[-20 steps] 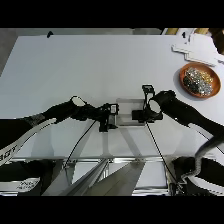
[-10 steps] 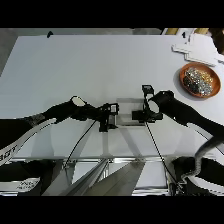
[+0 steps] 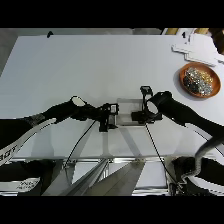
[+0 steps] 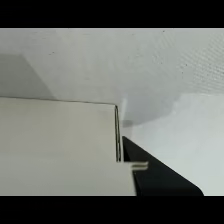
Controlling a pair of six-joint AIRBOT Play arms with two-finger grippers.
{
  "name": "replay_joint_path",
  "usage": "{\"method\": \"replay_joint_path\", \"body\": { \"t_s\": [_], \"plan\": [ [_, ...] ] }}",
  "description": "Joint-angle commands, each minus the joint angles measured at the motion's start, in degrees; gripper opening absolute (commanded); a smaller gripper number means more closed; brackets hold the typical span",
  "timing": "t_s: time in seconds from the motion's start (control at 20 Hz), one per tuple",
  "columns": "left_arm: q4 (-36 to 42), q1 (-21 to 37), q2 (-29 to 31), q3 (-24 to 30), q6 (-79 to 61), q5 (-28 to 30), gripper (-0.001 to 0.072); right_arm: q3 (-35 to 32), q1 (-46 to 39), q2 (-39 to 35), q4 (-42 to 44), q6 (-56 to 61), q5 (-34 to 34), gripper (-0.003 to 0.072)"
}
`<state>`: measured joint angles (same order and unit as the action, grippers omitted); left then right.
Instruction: Fold the box and place the chain.
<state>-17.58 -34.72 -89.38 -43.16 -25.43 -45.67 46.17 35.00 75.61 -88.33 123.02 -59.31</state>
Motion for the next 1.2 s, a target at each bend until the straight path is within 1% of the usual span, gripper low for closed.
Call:
{"method": "replay_joint_path", "body": {
  "t_s": [0.0, 0.05, 0.1, 0.15, 0.2, 0.25, 0.3, 0.35, 0.4, 0.5, 0.65, 0.75, 0.9, 1.1, 1.15],
  "plan": [
    [0.02, -0.02, 0.0, 0.0, 0.09, 0.0, 0.017, 0.02, 0.04, -2.25, -0.13, -7.65, -0.68, 0.0244],
    [0.02, -0.02, 0.0, 0.0, 0.09, 0.0, 0.017, 0.02, -0.04, -4.17, -0.42, -10.71, -1.4, 0.0263],
    [0.02, -0.02, 0.0, 0.0, 0.09, 0.0, 0.017, 0.04, -0.02, -6.43, -0.42, -13.77, -2.01, 0.0315],
    [0.02, -0.02, 0.0, 0.0, 0.09, 0.0, 0.017, 0.63, -0.02, -9.2, -0.35, -18.03, -3.93, 0.0357],
    [0.02, -0.02, 0.0, 0.0, 0.09, 0.0, 0.017, 2.27, -0.02, -11.58, 0.15, -21.99, -8.2, 0.037],
    [0.02, -0.02, 0.0, 0.0, 0.09, 0.0, 0.017, 5.01, -0.02, -13.81, 0.26, -26.01, -13.51, 0.0373],
    [0.0, -0.02, 0.0, 0.0, 0.09, 0.0, 0.017, 8.15, -0.22, -15.43, -1.36, -28.11, -17.11, 0.039],
    [0.0, -0.02, 0.0, 0.0, 0.09, 0.0, 0.017, 12.09, -1.18, -16.46, -3.45, -29.55, -19.45, 0.039],
    [0.0, -0.02, 0.0, 0.0, 0.09, 0.0, 0.017, 16.52, -3.19, -16.52, -5.84, -30.18, -20.81, 0.0391],
    [0.02, -0.02, 0.0, 0.0, 0.09, -0.02, 0.017, 24.48, -9.03, -15.63, -9.2, -31.04, -18.62, 0.0401],
    [0.02, -0.02, 0.0, 0.0, 0.09, 0.0, 0.017, 36.57, -21.33, -9.79, -9.05, -35.65, -16.79, 0.04],
    [0.02, -0.02, 0.0, 0.0, 0.09, 0.0, 0.017, 40.87, -29.62, -4.39, -8.59, -36.35, -14.62, 0.0395],
    [0.02, -0.02, 0.0, 0.0, 0.09, 0.0, 0.017, 41.27, -39.69, 3.37, -8.09, -36.33, -8.39, 0.0374],
    [0.02, -0.02, 0.0, 0.0, 0.09, 0.0, 0.017, 41.27, -47.71, 12.28, -5.03, -36.37, -7.37, 0.0372],
    [0.02, -0.02, 0.0, 0.0, 0.09, 0.0, 0.017, 41.27, -48.72, 14.12, -4.22, -36.65, -7.3, 0.0333]
  ]
}}
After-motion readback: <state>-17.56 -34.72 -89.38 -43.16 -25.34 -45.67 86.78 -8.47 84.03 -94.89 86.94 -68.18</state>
